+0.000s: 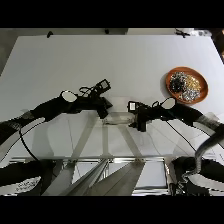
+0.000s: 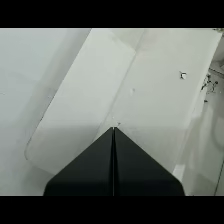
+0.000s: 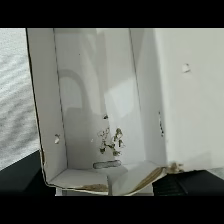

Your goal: Fold the box and place the chain.

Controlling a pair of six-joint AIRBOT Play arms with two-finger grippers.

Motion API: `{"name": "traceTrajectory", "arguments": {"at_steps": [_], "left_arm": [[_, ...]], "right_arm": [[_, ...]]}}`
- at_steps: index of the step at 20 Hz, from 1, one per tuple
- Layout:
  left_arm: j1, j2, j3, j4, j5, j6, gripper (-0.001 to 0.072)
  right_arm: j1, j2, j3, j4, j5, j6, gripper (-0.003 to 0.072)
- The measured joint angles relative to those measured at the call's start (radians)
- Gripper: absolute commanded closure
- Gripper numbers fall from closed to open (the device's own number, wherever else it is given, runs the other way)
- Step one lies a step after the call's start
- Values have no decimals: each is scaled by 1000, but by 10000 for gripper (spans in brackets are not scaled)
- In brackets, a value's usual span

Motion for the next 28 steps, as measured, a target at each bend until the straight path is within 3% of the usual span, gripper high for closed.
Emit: {"name": "traceTrajectory", "arguments": {"at_steps": [7, 11, 14, 17, 21, 23, 25, 28], "left_arm": [[-1, 76, 0, 59, -15, 0, 702], [-1, 209, 0, 291, -45, -49, 703], [-1, 288, 0, 528, -139, -117, 702], [-1, 302, -1, 688, -259, -174, 701], [-1, 250, -1, 762, -353, -206, 694], [-1, 214, -1, 776, -372, -213, 621], [-1, 180, 0, 786, -376, -214, 495], [-1, 142, -2, 792, -353, -217, 476]], "right_arm": [[0, 0, 0, 0, 0, 0, 165], [0, 0, 0, 0, 0, 0, 165], [0, 0, 0, 0, 0, 0, 165], [0, 0, 0, 0, 0, 0, 165], [0, 0, 0, 0, 0, 0, 165], [0, 0, 0, 0, 0, 0, 165], [0, 0, 0, 0, 0, 0, 165], [0, 0, 0, 0, 0, 0, 165]]}}
